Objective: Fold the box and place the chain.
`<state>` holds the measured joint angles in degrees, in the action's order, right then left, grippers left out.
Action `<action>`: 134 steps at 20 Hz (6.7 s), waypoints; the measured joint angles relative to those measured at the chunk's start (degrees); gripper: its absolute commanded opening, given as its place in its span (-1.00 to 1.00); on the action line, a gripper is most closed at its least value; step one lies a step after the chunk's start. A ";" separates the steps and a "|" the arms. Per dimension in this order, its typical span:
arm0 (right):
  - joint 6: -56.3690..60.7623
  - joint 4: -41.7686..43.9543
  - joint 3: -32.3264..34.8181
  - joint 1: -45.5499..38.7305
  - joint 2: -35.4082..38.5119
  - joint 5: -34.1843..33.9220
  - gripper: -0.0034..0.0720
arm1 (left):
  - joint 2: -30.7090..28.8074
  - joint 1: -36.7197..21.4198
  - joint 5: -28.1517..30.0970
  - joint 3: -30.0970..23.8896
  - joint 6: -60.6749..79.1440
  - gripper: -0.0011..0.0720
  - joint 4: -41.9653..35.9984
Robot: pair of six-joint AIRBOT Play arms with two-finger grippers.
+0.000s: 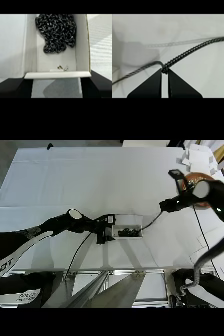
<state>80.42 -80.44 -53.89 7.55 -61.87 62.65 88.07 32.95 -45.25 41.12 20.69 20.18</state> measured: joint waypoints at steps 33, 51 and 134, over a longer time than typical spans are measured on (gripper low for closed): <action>-1.36 10.32 0.07 29.57 -8.41 -3.45 -0.38 | 0.00 0.00 0.02 0.02 0.00 -0.41 -0.02; 2.58 -2.21 1.42 11.74 5.18 7.26 -0.37 | 0.00 0.00 0.00 0.02 0.02 -0.41 -0.02; -14.86 31.58 6.21 12.26 8.87 -11.52 -0.86 | 0.00 0.00 0.00 0.00 0.02 -0.41 -0.02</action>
<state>65.56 -48.86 -47.68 19.81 -52.99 51.13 88.07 32.95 -45.25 41.12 20.71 20.16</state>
